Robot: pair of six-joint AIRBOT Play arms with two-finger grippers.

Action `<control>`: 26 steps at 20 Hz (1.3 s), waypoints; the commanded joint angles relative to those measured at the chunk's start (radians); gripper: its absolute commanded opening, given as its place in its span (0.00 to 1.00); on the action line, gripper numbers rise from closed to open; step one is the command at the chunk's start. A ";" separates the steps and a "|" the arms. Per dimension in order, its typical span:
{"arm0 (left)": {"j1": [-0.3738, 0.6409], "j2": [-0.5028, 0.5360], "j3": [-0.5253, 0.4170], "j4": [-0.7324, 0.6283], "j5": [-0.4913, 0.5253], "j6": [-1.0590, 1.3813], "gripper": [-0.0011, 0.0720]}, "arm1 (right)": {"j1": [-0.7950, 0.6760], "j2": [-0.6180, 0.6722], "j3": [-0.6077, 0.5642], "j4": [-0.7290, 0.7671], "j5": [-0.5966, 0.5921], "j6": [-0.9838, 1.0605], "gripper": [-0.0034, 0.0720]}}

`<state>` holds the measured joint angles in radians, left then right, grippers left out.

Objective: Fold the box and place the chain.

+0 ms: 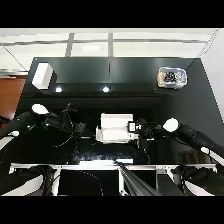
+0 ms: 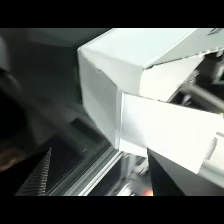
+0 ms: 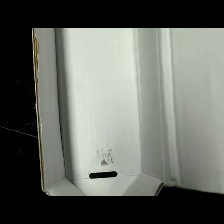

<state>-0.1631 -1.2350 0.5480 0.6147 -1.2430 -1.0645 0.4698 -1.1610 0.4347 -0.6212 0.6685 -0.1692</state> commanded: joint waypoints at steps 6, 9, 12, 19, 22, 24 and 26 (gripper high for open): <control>-0.180 0.039 0.103 0.105 0.125 -0.196 0.99 | 0.000 -0.001 0.000 0.000 0.000 0.000 0.59; -0.266 0.039 0.105 0.110 0.219 -0.326 0.99 | 0.000 -0.001 0.000 0.000 0.000 0.000 0.59; -0.320 0.040 0.118 0.110 0.286 -0.385 0.99 | 0.000 -0.001 0.000 0.000 0.000 0.000 0.59; -0.402 0.040 0.148 0.305 0.315 -0.625 0.98 | 0.000 -0.001 0.000 0.000 0.000 0.000 0.59; -0.443 0.039 0.164 0.402 0.320 -0.732 0.96 | 0.000 -0.001 0.000 0.000 0.000 0.000 0.59; -0.468 0.034 0.166 0.452 0.335 -0.782 0.96 | 0.000 -0.001 0.000 0.000 0.000 0.000 0.59; -0.504 0.019 0.175 0.505 0.332 -0.863 0.96 | 0.000 -0.001 0.000 0.000 0.000 0.000 0.59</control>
<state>-0.6239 -1.2041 0.7120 1.0161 -0.9180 -1.8053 0.4698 -1.1610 0.4347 -0.6212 0.6685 -0.1692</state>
